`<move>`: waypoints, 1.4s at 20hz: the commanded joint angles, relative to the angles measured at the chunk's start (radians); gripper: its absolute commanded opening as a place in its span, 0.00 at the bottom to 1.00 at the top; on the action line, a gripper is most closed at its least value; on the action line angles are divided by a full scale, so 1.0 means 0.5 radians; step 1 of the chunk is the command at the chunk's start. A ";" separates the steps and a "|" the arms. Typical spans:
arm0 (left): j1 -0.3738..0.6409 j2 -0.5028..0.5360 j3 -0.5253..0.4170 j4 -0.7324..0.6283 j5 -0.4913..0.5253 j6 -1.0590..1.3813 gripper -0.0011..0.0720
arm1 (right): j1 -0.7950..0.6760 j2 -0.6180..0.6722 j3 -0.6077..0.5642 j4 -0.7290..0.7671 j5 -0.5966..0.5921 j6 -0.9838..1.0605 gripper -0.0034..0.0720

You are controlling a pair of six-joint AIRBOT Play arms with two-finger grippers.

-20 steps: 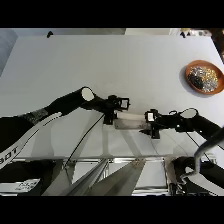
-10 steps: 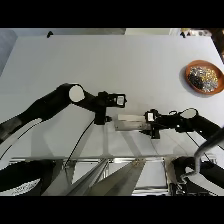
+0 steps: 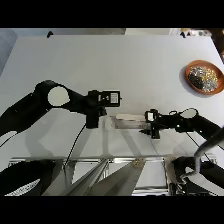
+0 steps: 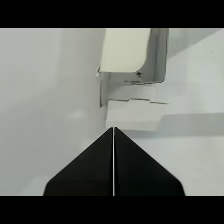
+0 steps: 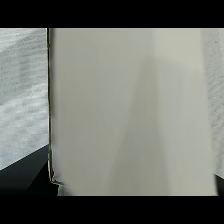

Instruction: Fold the box and place the chain.

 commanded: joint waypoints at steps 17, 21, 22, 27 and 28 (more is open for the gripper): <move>-0.215 -0.551 -0.026 -0.468 1.259 -1.024 0.02 | -0.001 0.002 0.001 -0.002 0.004 -0.003 0.58; -0.165 -0.708 -0.028 -0.467 1.134 -1.226 0.02 | -0.002 0.002 0.001 -0.002 0.005 -0.003 0.58; -0.172 -0.730 -0.028 -0.468 1.087 -1.227 0.02 | -0.001 0.002 0.001 -0.002 0.004 -0.003 0.58; -0.195 -0.707 -0.027 -0.481 1.051 -1.226 0.02 | -0.001 0.002 0.001 -0.002 0.005 -0.003 0.58; -0.192 -0.664 -0.027 -0.477 1.049 -1.225 0.02 | -0.001 0.002 0.001 -0.002 0.004 -0.003 0.58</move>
